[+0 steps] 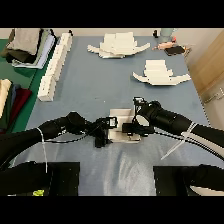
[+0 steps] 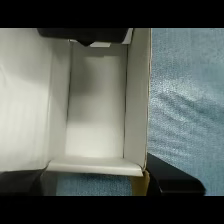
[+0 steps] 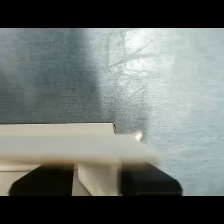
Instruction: Fold the box.
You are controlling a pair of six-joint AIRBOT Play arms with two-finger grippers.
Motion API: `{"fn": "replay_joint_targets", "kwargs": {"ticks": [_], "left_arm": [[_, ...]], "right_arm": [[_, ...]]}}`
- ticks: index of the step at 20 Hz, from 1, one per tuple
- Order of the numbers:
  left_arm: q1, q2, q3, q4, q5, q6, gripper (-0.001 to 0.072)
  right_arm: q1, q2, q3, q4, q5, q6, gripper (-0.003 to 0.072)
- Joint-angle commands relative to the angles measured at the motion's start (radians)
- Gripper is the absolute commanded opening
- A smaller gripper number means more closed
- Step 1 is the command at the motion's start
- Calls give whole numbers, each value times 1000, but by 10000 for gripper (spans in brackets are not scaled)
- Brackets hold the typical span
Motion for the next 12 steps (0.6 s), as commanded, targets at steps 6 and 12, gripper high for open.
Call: {"fn": "replay_joint_targets", "kwargs": {"ticks": [6, 12], "left_arm": [[-1, 0, 1, 0, 0, 0, 519], [-1, 0, 1, 0, 0, 0, 519]], "right_arm": [[13, -17, 14, -83, 100, 89, 7], [13, -16, 15, -97, 98, 85, 164]]}}
